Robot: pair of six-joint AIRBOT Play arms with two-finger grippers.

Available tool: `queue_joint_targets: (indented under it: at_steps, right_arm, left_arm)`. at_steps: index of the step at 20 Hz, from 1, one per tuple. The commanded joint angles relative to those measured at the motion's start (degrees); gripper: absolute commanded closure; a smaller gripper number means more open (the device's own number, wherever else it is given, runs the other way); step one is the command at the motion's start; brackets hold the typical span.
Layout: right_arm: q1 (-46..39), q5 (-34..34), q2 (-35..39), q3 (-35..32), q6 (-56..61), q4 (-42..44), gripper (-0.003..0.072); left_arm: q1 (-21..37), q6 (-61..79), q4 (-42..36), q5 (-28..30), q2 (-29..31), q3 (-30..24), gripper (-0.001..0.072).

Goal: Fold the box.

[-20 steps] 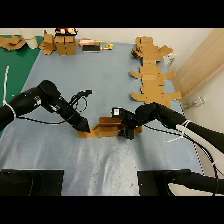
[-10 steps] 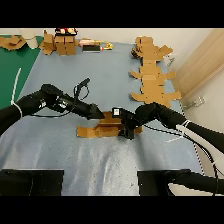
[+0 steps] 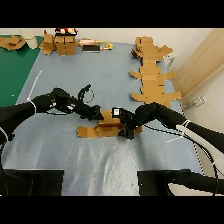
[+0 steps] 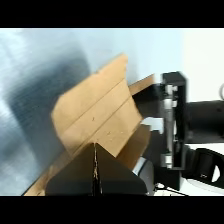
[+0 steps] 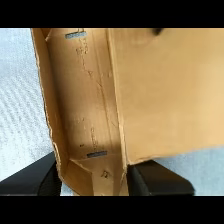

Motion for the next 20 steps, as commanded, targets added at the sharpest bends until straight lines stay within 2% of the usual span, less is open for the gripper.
queue_joint_targets:
  at_steps: [1, 5, 8, 10, 14, 16, 18, 19, 20]
  right_arm:
    - [0.0, 0.0, 0.0, 0.0, 0.0, 0.0, 0.0239]
    - [0.0, 0.0, 0.0, 0.0, 0.0, 0.0, 0.0239]
    - [0.0, 0.0, 0.0, 0.0, 0.0, 0.0, 0.024]
    - [0.0, 0.0, 0.0, 0.0, 0.0, 0.0, 0.024]
    - [0.0, 0.0, 0.0, 0.0, 0.0, 0.0, 0.024]
    - [0.0, 0.0, 0.0, 0.0, 0.0, 0.0, 0.024]
    - [0.0, 0.0, 0.0, 0.0, 0.0, 0.0, 0.024]
    - [0.0, 0.0, 0.0, 0.0, 0.0, 0.0, 0.024]
    - [0.0, 0.0, 0.0, 0.0, 0.0, 0.0, 0.0239]
  left_arm:
    - [-0.4, -3.8, 4.7, 0.4, -1.3, 0.2, 0.0698]
    - [-2.1, -3.7, 4.7, 0.0, -1.4, 1.3, 0.0698]
    - [-0.8, -2.7, 4.7, -2.4, -1.2, 3.4, 0.0698]
    - [1.7, -0.7, 4.3, -3.8, 0.3, 4.1, 0.0698]
    - [10.3, 2.9, 3.5, -8.2, 7.5, 2.8, 0.0698]
    - [15.1, 10.2, 0.6, -12.3, 11.6, 0.3, 0.0698]
    - [19.3, 26.4, -4.4, -22.4, 15.0, -3.3, 0.0699]
    - [20.2, 30.3, -4.0, -25.6, 16.8, -5.1, 0.07]
    - [19.8, 30.9, -1.0, -24.8, 18.9, -6.7, 0.0701]
